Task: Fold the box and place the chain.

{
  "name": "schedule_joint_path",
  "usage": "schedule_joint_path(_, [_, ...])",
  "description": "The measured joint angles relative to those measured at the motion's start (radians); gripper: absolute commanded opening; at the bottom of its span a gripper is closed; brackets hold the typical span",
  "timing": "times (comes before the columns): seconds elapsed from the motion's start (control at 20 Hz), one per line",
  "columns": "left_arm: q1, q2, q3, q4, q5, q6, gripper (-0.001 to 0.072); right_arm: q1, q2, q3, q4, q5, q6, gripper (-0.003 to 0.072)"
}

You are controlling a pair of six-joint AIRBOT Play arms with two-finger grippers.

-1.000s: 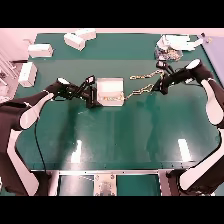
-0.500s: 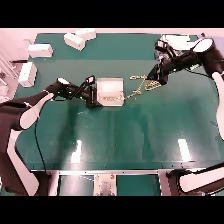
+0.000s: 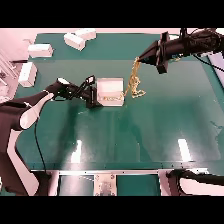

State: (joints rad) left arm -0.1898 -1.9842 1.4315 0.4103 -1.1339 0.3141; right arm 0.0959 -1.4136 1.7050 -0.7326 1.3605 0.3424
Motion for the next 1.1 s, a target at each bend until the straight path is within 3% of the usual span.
schedule_joint_path(0.4, [0.000, 0.000, 0.000, 0.000, 0.000, 0.000, 0.0629, 0.130, -0.040, -0.086, 0.064, -0.095, 0.005, 0.0005])
schedule_joint_path(0.8, [0.000, 0.000, 0.000, 0.000, 0.000, 0.000, 0.0629, 0.183, -0.231, -0.182, 0.083, -0.187, -0.002, 0.0006])
schedule_joint_path(0.85, [0.000, 0.000, 0.000, 0.000, 0.000, 0.000, 0.0629, 0.183, -0.256, -0.185, 0.083, -0.196, -0.004, 0.0039])
schedule_joint_path(0.9, [0.000, 0.000, 0.000, 0.000, 0.000, 0.000, 0.0629, 0.184, -0.279, -0.187, 0.083, -0.207, -0.004, 0.0255])
schedule_joint_path(0.95, [0.000, 0.000, 0.000, 0.000, 0.000, 0.000, 0.0630, 0.185, -0.301, -0.189, 0.079, -0.217, -0.006, 0.0365])
schedule_joint_path(1.1, [0.000, 0.000, 0.000, 0.000, 0.000, 0.000, 0.0630, 0.180, -0.337, -0.191, 0.048, -0.255, -0.008, 0.0370])
